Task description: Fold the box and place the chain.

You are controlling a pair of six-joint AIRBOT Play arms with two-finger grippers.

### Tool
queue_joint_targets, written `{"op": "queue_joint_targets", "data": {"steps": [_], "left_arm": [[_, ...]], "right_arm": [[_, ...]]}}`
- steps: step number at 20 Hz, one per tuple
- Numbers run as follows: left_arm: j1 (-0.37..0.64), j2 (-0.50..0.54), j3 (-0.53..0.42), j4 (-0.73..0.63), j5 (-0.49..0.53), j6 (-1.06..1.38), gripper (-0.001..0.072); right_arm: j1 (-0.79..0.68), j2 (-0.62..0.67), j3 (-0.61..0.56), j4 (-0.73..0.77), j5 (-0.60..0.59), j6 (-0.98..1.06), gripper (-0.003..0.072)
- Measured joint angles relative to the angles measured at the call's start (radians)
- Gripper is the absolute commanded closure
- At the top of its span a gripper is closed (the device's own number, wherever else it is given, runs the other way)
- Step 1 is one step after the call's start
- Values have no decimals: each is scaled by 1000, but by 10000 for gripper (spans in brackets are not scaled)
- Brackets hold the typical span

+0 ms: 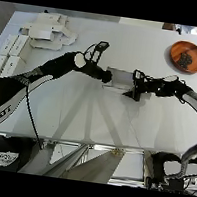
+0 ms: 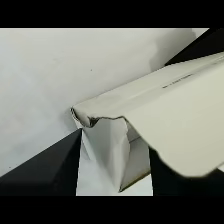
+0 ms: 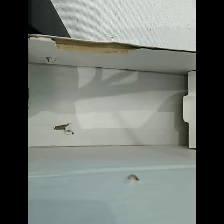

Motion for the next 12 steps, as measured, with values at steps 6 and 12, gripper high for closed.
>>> {"op": "queue_joint_targets", "data": {"steps": [6,12], "left_arm": [[-9,-7,96,198,-171,-195,172],[-63,-68,118,239,-217,-274,172]], "right_arm": [[0,0,0,1,1,0,187],[0,0,0,0,1,0,187]]}}
